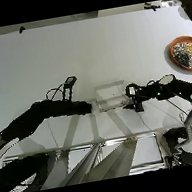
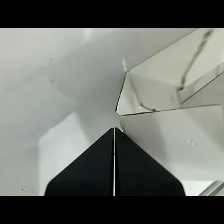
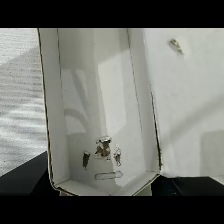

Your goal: Fold the box and place the chain.

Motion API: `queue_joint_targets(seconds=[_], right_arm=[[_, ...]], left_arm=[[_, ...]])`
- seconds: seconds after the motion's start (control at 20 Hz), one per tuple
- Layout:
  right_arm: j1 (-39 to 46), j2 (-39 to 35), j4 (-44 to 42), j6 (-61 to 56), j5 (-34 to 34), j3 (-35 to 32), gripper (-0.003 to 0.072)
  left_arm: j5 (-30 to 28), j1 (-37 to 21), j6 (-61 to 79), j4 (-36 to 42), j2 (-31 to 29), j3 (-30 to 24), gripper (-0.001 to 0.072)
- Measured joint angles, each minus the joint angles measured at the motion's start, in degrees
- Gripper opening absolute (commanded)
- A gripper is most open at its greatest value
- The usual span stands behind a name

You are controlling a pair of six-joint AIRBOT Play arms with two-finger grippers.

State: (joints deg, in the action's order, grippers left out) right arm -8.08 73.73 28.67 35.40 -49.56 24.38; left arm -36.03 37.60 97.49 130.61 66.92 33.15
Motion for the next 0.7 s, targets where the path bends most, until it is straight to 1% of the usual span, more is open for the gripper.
queue_joint_targets(seconds=[0.05,0.1,0.3,0.35,0.45,0.55,0.6,0.65,0.7], right_arm=[[0.0,0.0,0.0,0.0,0.0,0.0,0.0358],[0.0,0.0,0.0,0.0,0.0,0.0,0.0358],[0.0,0.0,0.0,0.0,0.0,0.0,0.0358],[0.0,0.0,0.0,0.0,0.0,0.0,0.0358],[0.0,0.0,0.0,0.0,0.0,0.0,0.0358],[0.0,0.0,0.0,0.0,0.0,0.0,0.0358],[0.0,0.0,0.0,0.0,0.0,0.0,0.0358],[0.0,0.0,0.0,0.0,0.0,0.0,0.0358],[0.0,0.0,0.0,0.0,0.0,0.0,0.0358]], left_arm=[[0.6,0.2,0.6,0.2,-0.4,0.0,0.0038],[1.3,0.5,1.5,0.6,-0.8,0.0,0.0079],[4.0,2.6,4.2,2.1,-1.4,0.0,0.0106],[4.5,3.0,4.6,2.4,-1.4,0.0,0.0172],[5.1,3.5,5.0,3.0,-1.5,0.0,0.0237],[5.4,3.7,5.7,3.8,-1.6,0.0,0.0239],[5.4,3.8,5.9,4.3,-1.6,0.0,0.0290],[5.5,3.8,6.0,4.6,-1.6,0.0,0.0322],[5.5,3.9,6.1,5.0,-1.6,0.0,0.0322]])
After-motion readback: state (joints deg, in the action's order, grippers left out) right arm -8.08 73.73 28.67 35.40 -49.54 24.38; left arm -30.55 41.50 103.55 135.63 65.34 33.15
